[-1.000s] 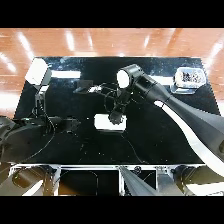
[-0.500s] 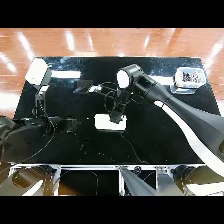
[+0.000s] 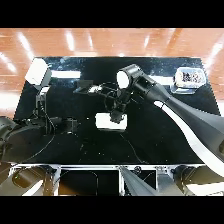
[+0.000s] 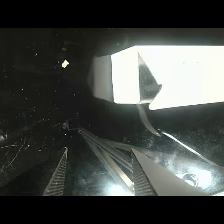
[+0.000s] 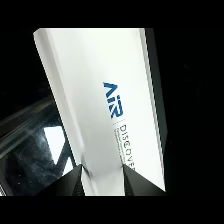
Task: Fold the box and place the chain.
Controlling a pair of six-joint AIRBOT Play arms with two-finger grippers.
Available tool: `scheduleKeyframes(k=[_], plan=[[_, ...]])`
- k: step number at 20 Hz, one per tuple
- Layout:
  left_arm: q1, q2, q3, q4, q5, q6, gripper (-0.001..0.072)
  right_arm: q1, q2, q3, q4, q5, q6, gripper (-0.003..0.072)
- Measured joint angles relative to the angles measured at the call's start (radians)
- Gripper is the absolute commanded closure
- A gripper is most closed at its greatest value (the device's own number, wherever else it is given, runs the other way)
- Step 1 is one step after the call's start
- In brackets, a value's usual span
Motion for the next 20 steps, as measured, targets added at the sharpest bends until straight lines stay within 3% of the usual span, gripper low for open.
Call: scheduleKeyframes(k=[1, 20], plan=[[0.0, 0.0, 0.0, 0.0, 0.0, 0.0, 0.0202, 0.003, 0.0, 0.0, -0.007, -0.002, 0.0, 0.0461], [0.0, 0.0, -0.001, 0.0, 0.0, 0.0, 0.0202, 0.008, 0.0, 0.0, -0.066, -0.014, 0.0, 0.0461]])
